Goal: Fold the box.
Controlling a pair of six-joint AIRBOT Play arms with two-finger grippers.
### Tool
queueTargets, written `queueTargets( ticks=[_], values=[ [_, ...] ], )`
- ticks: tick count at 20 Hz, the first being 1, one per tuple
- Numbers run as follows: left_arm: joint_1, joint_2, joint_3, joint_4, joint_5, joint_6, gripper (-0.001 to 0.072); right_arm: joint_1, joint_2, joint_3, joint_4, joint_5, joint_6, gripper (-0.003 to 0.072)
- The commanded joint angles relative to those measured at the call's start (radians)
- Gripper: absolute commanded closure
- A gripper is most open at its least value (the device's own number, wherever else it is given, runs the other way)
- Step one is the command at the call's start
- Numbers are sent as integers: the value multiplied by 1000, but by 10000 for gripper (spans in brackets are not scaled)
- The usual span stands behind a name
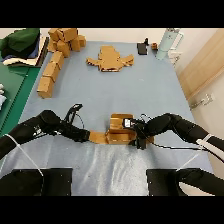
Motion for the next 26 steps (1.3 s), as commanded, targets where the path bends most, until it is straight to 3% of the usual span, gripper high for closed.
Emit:
queueTargets(
  ticks=[1, 7, 17, 18, 19, 20, 26],
  values=[
    [-72, -37, 0, -117, 75, 132, 696, 0, 1, 0, 0, 0, 0, 139],
    [-116, -38, 0, -118, 124, 149, 696, 0, 1, 0, 0, 0, 0, 139],
    [-114, -37, 31, -196, 68, 143, 692, 0, 1, 0, 0, 0, 0, 139],
    [-114, -38, 42, -193, 68, 143, 658, 0, 1, 0, 0, 0, 0, 139],
    [-114, -38, 53, -187, 69, 143, 391, 0, 1, 0, 0, 0, 0, 139],
    [-113, -38, 64, -186, 69, 143, 306, 0, 1, 0, 0, 0, 0, 139],
    [-115, -38, 105, -186, 69, 60, 308, 0, 1, 0, 0, 0, 0, 139]
  ],
)
